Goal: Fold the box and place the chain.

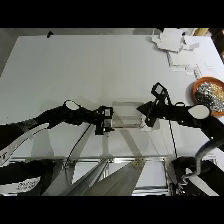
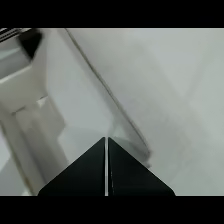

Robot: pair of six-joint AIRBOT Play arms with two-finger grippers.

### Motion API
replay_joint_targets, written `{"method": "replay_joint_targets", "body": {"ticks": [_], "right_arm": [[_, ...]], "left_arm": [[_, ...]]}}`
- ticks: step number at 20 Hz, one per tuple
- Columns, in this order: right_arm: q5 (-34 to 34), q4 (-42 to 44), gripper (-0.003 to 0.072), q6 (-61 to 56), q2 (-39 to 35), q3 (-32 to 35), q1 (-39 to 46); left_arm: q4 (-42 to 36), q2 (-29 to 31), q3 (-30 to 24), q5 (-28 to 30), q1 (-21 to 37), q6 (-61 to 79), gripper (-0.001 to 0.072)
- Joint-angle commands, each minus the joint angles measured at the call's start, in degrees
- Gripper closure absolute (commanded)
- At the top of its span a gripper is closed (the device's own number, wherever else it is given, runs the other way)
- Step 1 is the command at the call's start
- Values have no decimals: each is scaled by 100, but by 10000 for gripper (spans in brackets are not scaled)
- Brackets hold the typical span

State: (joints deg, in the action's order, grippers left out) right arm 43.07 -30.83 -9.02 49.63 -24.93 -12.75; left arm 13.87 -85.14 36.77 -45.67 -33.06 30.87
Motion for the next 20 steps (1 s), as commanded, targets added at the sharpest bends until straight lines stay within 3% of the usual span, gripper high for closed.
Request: {"method": "replay_joint_targets", "body": {"ticks": [1,4,9,16,17,19,20], "right_arm": [[841,-1488,664,-151,-1152,-7,-2],[1427,-2205,664,-151,-1729,-4,-2],[2365,-2651,620,-129,-1781,2,-4],[2326,-2612,618,-122,-1781,7,-249],[2354,-2680,578,-122,-1781,7,-409],[2382,-3108,413,-168,-1777,28,-636],[2382,-3407,410,-168,-1770,42,-686]], "left_arm": [[-7,-2,2,0,0,-4,431],[-7,-2,2,0,0,-4,431],[-9,-2,2,0,0,-4,431],[-9,-2,2,0,0,-4,431],[-7,-2,2,0,0,-4,431],[-9,-2,2,0,0,-4,431],[-7,-2,2,0,0,-4,431]]}}
